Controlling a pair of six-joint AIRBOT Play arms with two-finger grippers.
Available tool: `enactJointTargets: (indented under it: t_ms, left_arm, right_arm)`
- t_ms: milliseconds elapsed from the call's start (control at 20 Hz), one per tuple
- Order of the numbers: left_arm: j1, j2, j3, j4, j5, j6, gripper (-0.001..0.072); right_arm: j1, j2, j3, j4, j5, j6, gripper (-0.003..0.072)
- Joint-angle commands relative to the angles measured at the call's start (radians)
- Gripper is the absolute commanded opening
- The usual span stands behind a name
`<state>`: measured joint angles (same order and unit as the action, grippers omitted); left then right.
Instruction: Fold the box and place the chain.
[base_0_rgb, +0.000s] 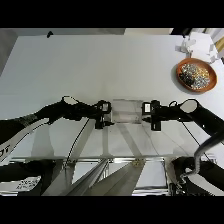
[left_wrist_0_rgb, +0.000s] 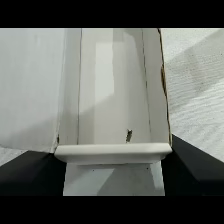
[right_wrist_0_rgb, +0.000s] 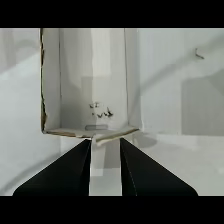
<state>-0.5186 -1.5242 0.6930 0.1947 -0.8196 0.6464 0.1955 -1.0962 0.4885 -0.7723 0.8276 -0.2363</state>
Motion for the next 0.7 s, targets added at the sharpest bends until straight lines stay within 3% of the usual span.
enactJointTargets:
  t_ms: [0,400,450,650]
  left_arm:
    - [0.0,0.0,0.0,0.0,0.0,0.0,0.0209]
    - [0.0,0.0,0.0,0.0,0.0,0.0,0.0209]
    - [0.0,0.0,0.0,0.0,0.0,0.0,0.0209]
    - [0.0,0.0,0.0,0.0,0.0,0.0,0.0209]
  right_arm:
    - [0.033,-0.001,-0.012,0.024,-0.01,-0.004,0.0176]
    - [0.071,-0.002,-0.023,0.121,-0.13,-0.008,0.0182]
    - [0.071,-0.003,-0.023,0.142,-0.134,-0.009,0.0199]
    - [0.071,-0.003,-0.024,0.156,-0.133,-0.008,0.0396]
